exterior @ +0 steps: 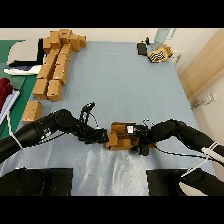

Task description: Fold the box.

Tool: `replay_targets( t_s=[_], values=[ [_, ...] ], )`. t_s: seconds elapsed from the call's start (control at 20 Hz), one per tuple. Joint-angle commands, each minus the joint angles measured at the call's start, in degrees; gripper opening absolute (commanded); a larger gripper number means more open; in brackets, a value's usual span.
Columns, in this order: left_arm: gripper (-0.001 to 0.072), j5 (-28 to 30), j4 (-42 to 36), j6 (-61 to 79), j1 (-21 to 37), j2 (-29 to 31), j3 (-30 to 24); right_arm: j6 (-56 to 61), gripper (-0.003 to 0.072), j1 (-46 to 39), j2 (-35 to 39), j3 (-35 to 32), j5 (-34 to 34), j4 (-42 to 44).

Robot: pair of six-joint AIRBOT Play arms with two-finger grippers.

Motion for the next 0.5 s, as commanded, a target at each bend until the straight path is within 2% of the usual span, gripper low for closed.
replay_targets(
  t_s=[0.0,0.3,0.45],
  values=[
    [0.0501,-0.4,-1.6,2.0,0.3,-0.2,0.6,0.0,0.0500,0.0,0.0,0.0,0.0,0.0],
    [0.0502,1.1,-6.9,8.2,0.2,-1.3,0.6,0.0,0.0499,0.0,0.0,0.0,0.0,0.0],
    [0.0504,1.2,-7.0,8.7,0.2,-1.3,0.6,0.0,0.0500,0.0,0.0,0.0,0.0,0.0]
  ],
)
